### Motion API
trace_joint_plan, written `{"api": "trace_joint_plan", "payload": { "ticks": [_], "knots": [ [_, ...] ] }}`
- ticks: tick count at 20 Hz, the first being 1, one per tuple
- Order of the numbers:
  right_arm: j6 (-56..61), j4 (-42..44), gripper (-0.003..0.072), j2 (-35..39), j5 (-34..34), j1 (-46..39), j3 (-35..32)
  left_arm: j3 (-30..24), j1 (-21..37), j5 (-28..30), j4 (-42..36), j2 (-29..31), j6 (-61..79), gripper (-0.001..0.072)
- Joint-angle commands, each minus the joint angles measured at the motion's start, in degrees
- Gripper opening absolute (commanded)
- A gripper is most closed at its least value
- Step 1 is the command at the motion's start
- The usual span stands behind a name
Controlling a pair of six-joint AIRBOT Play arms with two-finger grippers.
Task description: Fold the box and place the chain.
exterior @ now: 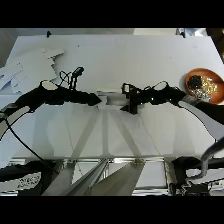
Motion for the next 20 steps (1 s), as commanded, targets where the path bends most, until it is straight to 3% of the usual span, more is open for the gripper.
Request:
{"api": "trace_joint_plan", "payload": {
  "ticks": [1,6,14,20],
  "knots": [
    [0.0,0.0,0.0432,0.0,0.0,0.0,0.0,0.0,0.0,0.5,-1.1,-1.2,0.1,0.0461],
    [0.0,0.0,0.0432,0.0,0.0,0.0,0.0,0.0,0.0,-1.1,-3.7,-5.1,-0.2,0.0462],
    [0.0,0.0,0.0432,0.0,0.0,0.0,0.1,0.0,0.1,-0.7,-3.6,-4.3,-2.5,0.0459],
    [0.0,0.0,0.0432,0.0,0.0,0.0,0.0,0.4,-0.8,3.1,4.0,-0.6,-8.8,0.0437]
  ]
}}
